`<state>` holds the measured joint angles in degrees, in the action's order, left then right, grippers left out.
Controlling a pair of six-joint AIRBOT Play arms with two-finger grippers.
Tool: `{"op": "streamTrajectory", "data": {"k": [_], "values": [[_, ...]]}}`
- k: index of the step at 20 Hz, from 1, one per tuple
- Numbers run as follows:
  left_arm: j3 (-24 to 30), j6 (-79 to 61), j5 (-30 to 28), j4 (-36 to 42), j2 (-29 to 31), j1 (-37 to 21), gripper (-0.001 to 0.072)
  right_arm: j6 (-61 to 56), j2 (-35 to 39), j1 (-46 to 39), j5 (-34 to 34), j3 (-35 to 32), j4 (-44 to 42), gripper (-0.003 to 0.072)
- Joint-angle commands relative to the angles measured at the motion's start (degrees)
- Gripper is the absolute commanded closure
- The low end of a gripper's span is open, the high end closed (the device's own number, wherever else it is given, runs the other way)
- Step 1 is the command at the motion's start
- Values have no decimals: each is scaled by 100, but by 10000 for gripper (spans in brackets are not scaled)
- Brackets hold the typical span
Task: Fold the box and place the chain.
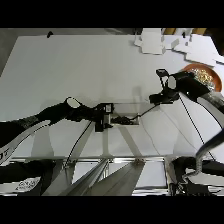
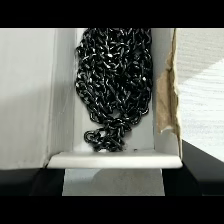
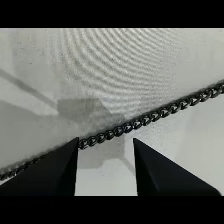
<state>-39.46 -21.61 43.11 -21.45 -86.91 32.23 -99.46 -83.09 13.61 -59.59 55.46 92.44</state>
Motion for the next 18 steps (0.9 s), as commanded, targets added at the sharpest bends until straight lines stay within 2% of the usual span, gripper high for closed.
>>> {"op": "streamTrajectory", "data": {"k": [1, 2, 4, 5, 8, 11, 14, 18], "values": [[2, -2, -2, 0, 4, 0, 557, -127, -173, 2, 48, -15, 9, 418], [2, -2, 0, 0, 4, 0, 557, -125, -173, 2, 50, -13, 11, 480], [2, -2, -2, 0, 4, 0, 557, -94, -146, 2, 46, -13, 13, 650], [2, -2, -2, 0, 4, 0, 557, -70, -114, 2, 37, -13, 13, 669], [2, -2, 0, 0, 4, 0, 557, 101, 243, 9, -105, -13, 11, 669], [2, -2, -2, 0, 4, 0, 557, 308, 927, 205, -518, -15, 13, 669], [2, -2, -2, 0, 4, 0, 557, 330, 1744, 649, -800, -15, -33, 669], [2, -2, -2, 0, 4, 0, 557, 271, 2750, 1303, -997, -13, -590, 669]]}}
